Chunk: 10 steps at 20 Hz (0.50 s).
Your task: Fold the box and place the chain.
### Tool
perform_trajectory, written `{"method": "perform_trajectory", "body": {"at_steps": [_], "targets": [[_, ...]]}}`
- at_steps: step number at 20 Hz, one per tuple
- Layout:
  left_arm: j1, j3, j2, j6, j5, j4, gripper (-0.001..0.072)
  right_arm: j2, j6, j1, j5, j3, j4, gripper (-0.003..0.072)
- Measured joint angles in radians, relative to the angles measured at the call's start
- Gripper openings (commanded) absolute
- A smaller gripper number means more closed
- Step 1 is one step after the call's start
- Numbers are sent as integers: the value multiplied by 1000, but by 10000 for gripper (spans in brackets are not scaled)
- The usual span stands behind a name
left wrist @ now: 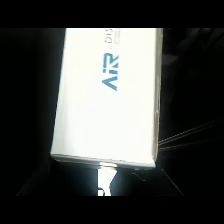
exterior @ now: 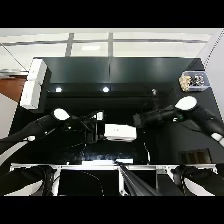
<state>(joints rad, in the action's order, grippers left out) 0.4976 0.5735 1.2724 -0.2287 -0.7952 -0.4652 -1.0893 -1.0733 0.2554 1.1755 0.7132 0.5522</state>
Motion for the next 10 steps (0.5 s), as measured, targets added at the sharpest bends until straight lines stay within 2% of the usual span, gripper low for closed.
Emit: {"method": "perform_trajectory", "body": {"at_steps": [4, 6, 10], "targets": [[-5, 0, -55, 74, -2, -84, 715, 132, -5, -183, 75, 55, 84, 39], [-6, 0, -113, 159, -19, -166, 714, 172, -12, -263, 114, 64, 138, 39], [-7, 16, -253, 374, -104, -339, 714, 206, -11, -356, 109, 72, 245, 39]]}}
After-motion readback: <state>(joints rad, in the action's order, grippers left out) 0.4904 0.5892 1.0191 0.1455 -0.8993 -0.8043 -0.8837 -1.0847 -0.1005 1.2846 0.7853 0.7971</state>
